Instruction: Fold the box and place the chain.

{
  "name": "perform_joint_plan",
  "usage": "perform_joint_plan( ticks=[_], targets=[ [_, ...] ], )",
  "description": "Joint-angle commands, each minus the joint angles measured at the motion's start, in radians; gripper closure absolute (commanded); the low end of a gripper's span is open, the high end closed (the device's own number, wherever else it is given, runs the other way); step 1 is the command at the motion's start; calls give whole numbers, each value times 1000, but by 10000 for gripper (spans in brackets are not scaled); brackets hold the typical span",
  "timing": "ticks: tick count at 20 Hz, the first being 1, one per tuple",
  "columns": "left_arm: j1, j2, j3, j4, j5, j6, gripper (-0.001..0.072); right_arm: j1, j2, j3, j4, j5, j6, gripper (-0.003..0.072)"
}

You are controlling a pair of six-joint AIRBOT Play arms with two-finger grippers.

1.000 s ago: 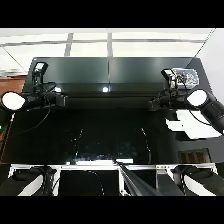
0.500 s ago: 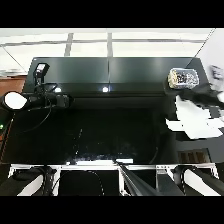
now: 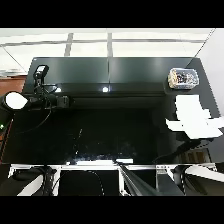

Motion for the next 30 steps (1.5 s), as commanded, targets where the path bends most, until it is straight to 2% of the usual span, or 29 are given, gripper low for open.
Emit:
perform_joint_plan(
  ticks=[1, 5, 7, 8, 9, 10, 11, 12, 15, 20, 23, 27, 30],
  targets=[
    [1, -1, 1, -1, -14, -13, -2, -35, -179, 194, 8, 190, -92, -15],
    [1, -1, 1, -1, -6, -59, -2, 8, -251, 240, 61, 268, -253, -13],
    [1, -1, 1, -1, -7, -59, -2, 38, -258, 240, 69, 273, -295, 200],
    [1, -1, 1, -1, -7, -59, -2, 54, -258, 240, 70, 278, -309, 214],
    [1, -1, 1, -1, -7, -59, -1, 66, -258, 240, 67, 280, -310, 284],
    [1, -1, 1, -1, -7, -58, -2, 77, -257, 240, 67, 296, -311, 523],
    [1, -1, 1, -1, -7, -59, -2, 87, -254, 240, 68, 326, -322, 563],
    [1, -1, 1, -1, -7, -58, -1, 98, -244, 240, 67, 351, -325, 664],
    [1, -1, 1, 0, -7, -58, -2, 135, -156, 185, 130, 353, -324, 661],
    [1, -1, 0, -1, -6, -58, -1, 271, 95, -108, 270, 270, -298, 661],
    [0, -8, 0, -2, -8, -58, -1, 429, 253, -277, 299, 138, -203, 661],
    [-24, -50, 0, -48, -13, -58, -1, 679, 479, -576, 626, -159, -158, 661],
    [-69, -104, 0, -102, -13, -58, -1, 962, 575, -731, 757, -395, -174, 661]
  ],
)
